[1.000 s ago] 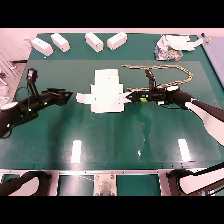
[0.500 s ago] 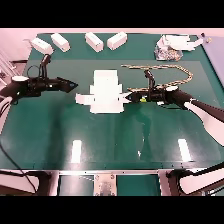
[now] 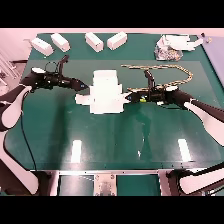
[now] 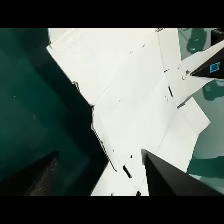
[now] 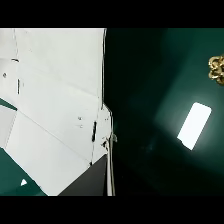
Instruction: Fold the box and place the chain.
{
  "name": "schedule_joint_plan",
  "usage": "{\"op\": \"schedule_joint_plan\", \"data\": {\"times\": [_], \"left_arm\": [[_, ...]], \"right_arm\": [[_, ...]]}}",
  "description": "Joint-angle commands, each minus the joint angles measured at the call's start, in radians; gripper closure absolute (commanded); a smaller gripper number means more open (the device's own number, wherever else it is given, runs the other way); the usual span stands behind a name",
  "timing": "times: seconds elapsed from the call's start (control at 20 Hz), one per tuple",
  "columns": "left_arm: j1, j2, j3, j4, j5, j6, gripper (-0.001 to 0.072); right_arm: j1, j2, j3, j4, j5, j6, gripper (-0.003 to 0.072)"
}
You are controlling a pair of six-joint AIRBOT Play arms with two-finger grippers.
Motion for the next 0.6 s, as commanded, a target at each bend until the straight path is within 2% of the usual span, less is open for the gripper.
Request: {"op": "schedule_joint_plan", "data": {"times": [0.0,0.3,0.55], "left_arm": [[-0.022,-0.062,0.087,0.013,-0.028,-0.019,0.0081],[-0.058,-0.150,0.210,0.009,-0.020,-0.064,0.0081],[-0.098,-0.196,0.259,0.008,-0.065,-0.064,0.0082]], "right_arm": [[0.001,0.000,0.000,0.000,0.000,0.004,0.0682],[0.001,0.000,0.000,0.001,0.000,0.004,0.0682],[0.001,0.000,0.000,0.000,0.001,0.004,0.0682]]}}
